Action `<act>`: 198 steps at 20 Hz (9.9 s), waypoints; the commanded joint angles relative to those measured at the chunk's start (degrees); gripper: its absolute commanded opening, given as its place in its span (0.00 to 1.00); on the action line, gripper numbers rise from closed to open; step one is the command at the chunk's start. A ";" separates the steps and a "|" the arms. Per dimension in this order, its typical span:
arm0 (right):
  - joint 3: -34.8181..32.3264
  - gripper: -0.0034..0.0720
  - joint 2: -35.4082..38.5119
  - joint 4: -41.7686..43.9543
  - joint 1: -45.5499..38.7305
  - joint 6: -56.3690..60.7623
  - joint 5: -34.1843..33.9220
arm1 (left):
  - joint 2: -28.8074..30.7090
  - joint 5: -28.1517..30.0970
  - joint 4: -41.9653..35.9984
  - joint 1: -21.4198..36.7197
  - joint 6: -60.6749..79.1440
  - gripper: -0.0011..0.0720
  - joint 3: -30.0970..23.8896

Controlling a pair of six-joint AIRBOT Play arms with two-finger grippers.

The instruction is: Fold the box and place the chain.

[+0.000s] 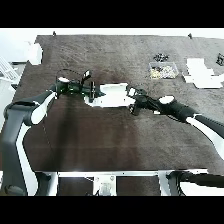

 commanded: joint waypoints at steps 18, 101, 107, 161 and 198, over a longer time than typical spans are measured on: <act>13.97 0.96 -11.23 2.25 -10.21 -8.85 22.23 | 0.04 -0.68 0.50 0.07 0.00 0.04 -0.02; 37.05 0.91 -30.10 -10.88 -7.21 -4.63 43.17 | 0.04 0.85 0.57 0.07 0.04 0.04 0.13; 37.05 0.89 -30.64 -10.84 -6.97 -3.63 43.50 | 0.04 0.85 0.57 0.07 0.04 0.04 0.13; 36.94 0.83 -31.19 -9.84 -7.67 -3.43 43.15 | 2.99 -2.16 -1.53 3.06 -3.85 0.65 0.13; 36.94 0.83 -31.19 -9.84 -7.67 -3.43 43.12 | 37.59 17.92 -1.51 -5.42 -3.48 0.04 -35.74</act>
